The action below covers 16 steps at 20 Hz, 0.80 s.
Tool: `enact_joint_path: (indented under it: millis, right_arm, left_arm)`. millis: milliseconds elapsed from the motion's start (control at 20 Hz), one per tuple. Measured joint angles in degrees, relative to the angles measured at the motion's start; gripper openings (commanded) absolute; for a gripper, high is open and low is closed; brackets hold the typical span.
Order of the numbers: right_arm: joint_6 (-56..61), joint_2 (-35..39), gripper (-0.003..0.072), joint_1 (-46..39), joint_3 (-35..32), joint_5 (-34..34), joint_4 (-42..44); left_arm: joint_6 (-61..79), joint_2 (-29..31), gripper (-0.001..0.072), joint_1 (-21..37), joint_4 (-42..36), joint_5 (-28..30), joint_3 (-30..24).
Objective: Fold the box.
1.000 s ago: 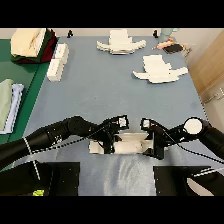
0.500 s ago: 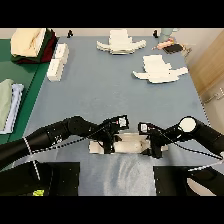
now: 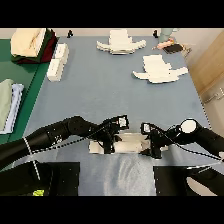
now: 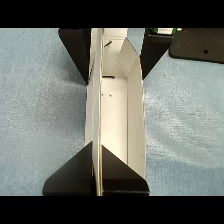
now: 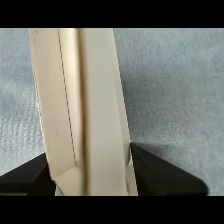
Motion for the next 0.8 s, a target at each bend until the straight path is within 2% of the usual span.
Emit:
enact_joint_path:
  millis: [450, 500, 550, 750, 800]
  right_arm:
    - [-5.68, 0.0, 0.0624, -1.18, -2.8, -2.84, 4.07]
    - [-5.99, -0.02, 0.0613, -1.16, -2.91, -3.17, 4.44]
    - [-6.08, -0.02, 0.0565, -1.16, -2.99, -3.41, 4.76]
    - [-6.45, -0.02, 0.0536, -1.18, -3.1, -3.72, 5.29]
    - [-6.47, -0.02, 0.0507, -1.18, -3.1, -3.76, 5.4]
  left_arm:
    - [0.0, 0.0, 0.0022, 0.0, 0.0, 0.0, 0.0]
    - [0.0, 0.02, 0.0022, 0.0, 0.0, 0.0, -0.02]
    - [0.0, 0.0, 0.0022, 0.0, 0.0, 0.0, 0.0]
    - [-0.02, 0.0, 0.0022, 0.0, 0.0, 0.0, 0.0]
    - [0.0, 0.02, 0.0022, 0.0, 0.0, 0.0, 0.0]
